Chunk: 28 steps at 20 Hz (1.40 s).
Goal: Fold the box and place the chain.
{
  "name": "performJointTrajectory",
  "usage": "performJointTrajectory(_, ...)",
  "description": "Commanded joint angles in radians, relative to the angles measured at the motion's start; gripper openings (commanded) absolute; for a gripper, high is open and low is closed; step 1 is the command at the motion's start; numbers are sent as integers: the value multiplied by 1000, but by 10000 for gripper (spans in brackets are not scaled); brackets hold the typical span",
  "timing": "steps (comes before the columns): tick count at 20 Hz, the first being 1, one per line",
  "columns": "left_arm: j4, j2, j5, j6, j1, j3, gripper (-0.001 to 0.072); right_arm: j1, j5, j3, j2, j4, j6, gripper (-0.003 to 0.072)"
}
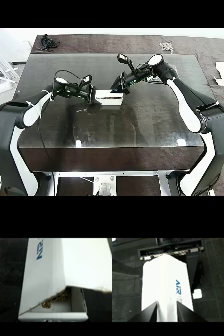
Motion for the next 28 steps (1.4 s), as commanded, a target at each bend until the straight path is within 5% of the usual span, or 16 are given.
performJointTrajectory(1,0,1,0,0,0,0,525,0,-8,0,-5,-2,-15,291)
performJointTrajectory(12,0,1,0,0,0,0,525,0,-60,1,-16,0,-51,258)
performJointTrajectory(18,0,0,0,0,0,0,525,0,11,0,-16,-3,-51,214)
performJointTrajectory(28,0,0,0,0,0,0,525,6,-78,-28,-15,-44,-77,216)
